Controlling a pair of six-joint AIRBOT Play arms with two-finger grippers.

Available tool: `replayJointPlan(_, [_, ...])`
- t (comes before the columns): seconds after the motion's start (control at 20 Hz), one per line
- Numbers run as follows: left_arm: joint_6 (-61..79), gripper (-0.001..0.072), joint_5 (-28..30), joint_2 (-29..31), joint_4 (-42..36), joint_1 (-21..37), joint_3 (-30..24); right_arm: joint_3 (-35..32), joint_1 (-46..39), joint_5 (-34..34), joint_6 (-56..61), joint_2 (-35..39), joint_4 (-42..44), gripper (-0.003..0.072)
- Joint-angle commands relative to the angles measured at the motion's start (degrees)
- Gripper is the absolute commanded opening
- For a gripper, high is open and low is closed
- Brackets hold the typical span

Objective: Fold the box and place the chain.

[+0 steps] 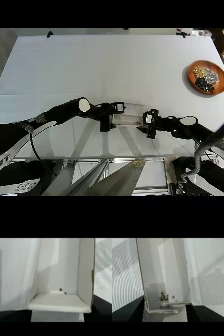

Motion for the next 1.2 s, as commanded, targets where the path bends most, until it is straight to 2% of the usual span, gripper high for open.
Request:
replayJointPlan(0.0, [0.39,0.0703,-0.81,0.24,-1.25,0.20,0.07,-0.02,0.02,-0.11,-0.04,0.02,0.02,0.0403])
replayJointPlan(0.65, [3.78,0.0702,-4.04,0.94,-1.95,2.71,0.07,-0.02,0.02,-0.11,-0.04,0.02,0.02,0.0403])
replayJointPlan(0.85, [12.85,0.0704,-4.87,0.94,-6.21,2.38,0.07,-0.02,0.02,-0.13,-0.04,0.02,0.02,0.0403])
replayJointPlan(1.15, [17.38,0.0705,-4.20,0.98,-13.75,2.64,0.07,-0.02,0.02,-0.13,-0.04,0.02,0.02,0.0403])
